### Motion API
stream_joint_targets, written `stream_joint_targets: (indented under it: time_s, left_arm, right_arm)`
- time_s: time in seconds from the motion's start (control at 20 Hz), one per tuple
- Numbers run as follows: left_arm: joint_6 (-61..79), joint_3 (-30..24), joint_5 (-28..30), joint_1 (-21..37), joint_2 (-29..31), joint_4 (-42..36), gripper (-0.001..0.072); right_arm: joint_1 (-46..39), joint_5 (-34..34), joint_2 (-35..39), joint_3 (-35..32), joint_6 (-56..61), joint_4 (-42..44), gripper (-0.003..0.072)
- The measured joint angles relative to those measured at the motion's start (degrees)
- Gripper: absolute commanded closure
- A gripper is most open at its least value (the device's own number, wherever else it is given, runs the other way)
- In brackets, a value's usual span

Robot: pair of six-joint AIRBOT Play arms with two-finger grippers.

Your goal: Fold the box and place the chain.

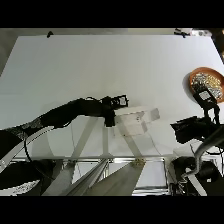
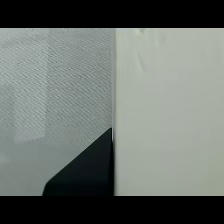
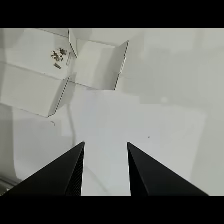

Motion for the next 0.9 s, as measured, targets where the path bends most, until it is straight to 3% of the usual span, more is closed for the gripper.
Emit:
stream_joint_targets:
  time_s: [0.65,0.9]
  left_arm:
    - [0.0,1.1,0.8,-0.1,-0.5,0.0,0.0712]
    - [0.0,2.0,1.8,-2.8,-0.8,3.1,0.0714]
  right_arm:
    - [0.0,-2.5,0.0,0.0,0.0,0.0,0.0391]
    - [0.0,-2.6,0.0,0.0,0.0,0.0,0.0391]
